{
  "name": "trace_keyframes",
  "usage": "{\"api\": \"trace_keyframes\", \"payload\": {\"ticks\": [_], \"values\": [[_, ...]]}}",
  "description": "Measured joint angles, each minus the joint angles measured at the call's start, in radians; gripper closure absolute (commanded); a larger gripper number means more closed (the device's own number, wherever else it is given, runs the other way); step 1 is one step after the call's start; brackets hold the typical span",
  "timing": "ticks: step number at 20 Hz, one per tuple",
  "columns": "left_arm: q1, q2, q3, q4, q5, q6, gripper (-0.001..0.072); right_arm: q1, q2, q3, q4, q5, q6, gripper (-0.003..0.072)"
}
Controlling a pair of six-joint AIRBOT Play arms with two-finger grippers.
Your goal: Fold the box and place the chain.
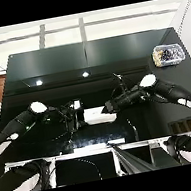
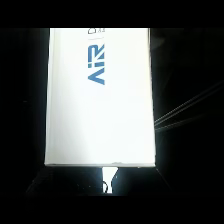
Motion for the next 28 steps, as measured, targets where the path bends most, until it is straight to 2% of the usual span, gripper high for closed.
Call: {"api": "trace_keyframes", "payload": {"ticks": [11,15,16,17,18,24,28], "values": [[0.000,0.000,0.000,0.000,0.000,0.000,0.0217,0.000,-0.026,-0.012,-0.055,-0.043,0.014,0.0651],[0.000,0.000,0.000,-0.001,0.000,-0.003,0.0216,-0.015,-0.013,0.001,-0.055,-0.024,0.000,0.0644],[0.000,0.001,0.000,0.000,0.000,-0.003,0.0201,-0.026,0.001,0.014,-0.060,-0.008,-0.008,0.0643],[0.000,0.004,0.000,0.002,0.000,-0.003,0.0152,-0.042,0.024,0.035,-0.040,0.028,-0.014,0.0643],[0.000,0.009,0.000,0.008,0.000,-0.008,0.0010,-0.060,0.050,0.055,-0.024,0.058,-0.019,0.0643],[0.002,0.097,0.000,0.141,-0.034,-0.155,-0.0004,-0.250,0.249,0.119,-0.027,0.154,-0.029,0.0643],[0.005,0.218,0.001,0.229,-0.104,-0.280,-0.0004,-0.343,0.315,0.127,-0.051,0.190,-0.031,0.0643]]}}
